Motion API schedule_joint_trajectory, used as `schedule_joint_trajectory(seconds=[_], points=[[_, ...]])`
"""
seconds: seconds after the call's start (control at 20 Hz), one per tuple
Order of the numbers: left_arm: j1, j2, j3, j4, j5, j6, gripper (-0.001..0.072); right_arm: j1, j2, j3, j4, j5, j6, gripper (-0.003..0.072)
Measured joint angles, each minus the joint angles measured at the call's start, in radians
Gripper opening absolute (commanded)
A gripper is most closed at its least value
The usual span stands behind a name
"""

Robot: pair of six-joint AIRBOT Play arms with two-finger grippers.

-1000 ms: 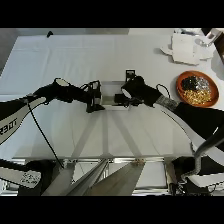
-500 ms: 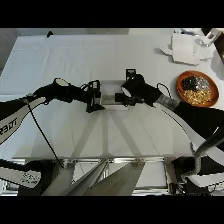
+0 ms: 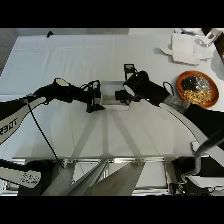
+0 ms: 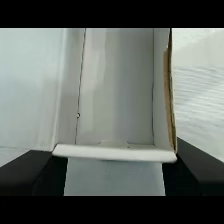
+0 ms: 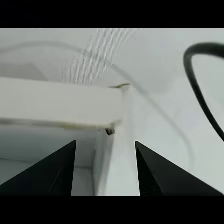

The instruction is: Fold the box and place the chain.

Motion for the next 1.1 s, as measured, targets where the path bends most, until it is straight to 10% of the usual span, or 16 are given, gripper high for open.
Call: schedule_joint_trajectory(seconds=[0.4, 0.7, 1.1], points=[[0.0, 0.0, 0.0, 0.0, 0.0, 0.0, 0.0393, -0.097, 0.216, 0.0, -0.177, 0.153, -0.169, 0.0483], [0.0, 0.0, 0.0, 0.0, 0.0, 0.0, 0.0393, -0.465, 0.264, 0.0, -0.184, 0.294, -0.372, 0.0488], [0.0, 0.0, 0.0, 0.0, 0.0, 0.0, 0.0393, -0.891, 0.176, 0.0, 0.037, 0.187, -0.534, 0.06]])
